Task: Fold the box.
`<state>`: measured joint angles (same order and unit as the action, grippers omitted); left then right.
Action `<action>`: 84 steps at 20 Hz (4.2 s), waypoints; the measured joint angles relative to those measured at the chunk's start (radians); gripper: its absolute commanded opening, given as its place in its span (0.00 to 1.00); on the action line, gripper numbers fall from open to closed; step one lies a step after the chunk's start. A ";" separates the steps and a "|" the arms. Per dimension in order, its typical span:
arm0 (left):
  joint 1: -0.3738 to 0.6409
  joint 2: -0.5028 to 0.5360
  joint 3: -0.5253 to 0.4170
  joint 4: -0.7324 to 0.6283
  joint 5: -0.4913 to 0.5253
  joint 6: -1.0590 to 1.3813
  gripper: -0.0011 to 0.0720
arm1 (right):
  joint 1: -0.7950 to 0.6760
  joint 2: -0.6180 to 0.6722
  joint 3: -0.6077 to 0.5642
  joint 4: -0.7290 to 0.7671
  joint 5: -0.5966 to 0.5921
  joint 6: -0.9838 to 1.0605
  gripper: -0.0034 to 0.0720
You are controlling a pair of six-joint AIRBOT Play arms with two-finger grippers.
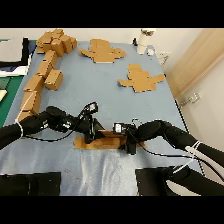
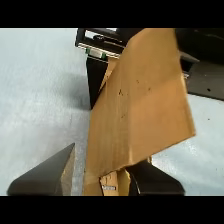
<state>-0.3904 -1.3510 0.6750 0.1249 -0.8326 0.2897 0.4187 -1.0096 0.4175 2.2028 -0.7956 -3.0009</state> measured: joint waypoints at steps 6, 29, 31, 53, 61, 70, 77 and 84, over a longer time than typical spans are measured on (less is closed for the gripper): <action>0.029 0.077 0.000 0.143 0.008 -0.238 0.96 | 0.000 0.000 0.000 0.000 0.000 0.000 0.71; -0.032 0.077 0.000 -0.056 0.030 -1.069 0.03 | 0.000 0.000 0.000 0.000 -0.005 -0.001 0.71; -0.032 0.068 0.000 -0.067 0.076 -1.072 0.03 | 0.000 0.000 0.000 0.000 -0.005 -0.001 0.71; 0.016 -0.005 0.110 0.192 0.015 -1.246 0.03 | 0.000 0.000 0.000 0.000 -0.007 -0.001 0.71; 0.121 0.251 0.122 0.203 -0.172 -0.877 0.03 | 0.000 0.000 0.000 0.000 -0.007 0.000 0.71; 0.129 0.372 -0.024 0.381 -0.192 -0.380 0.97 | 0.000 0.000 0.000 0.000 -0.006 0.000 0.71; 0.058 0.342 -0.188 0.299 0.024 -0.062 0.97 | 0.000 0.000 0.000 0.000 -0.007 0.000 0.71; -0.042 0.269 -0.208 0.244 0.130 -0.001 0.97 | 0.000 0.000 0.000 0.000 -0.007 0.000 0.71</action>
<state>-0.4320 -1.0821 0.4667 0.3691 -0.7025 0.2886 0.4191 -1.0100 0.4175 2.2028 -0.8024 -3.0013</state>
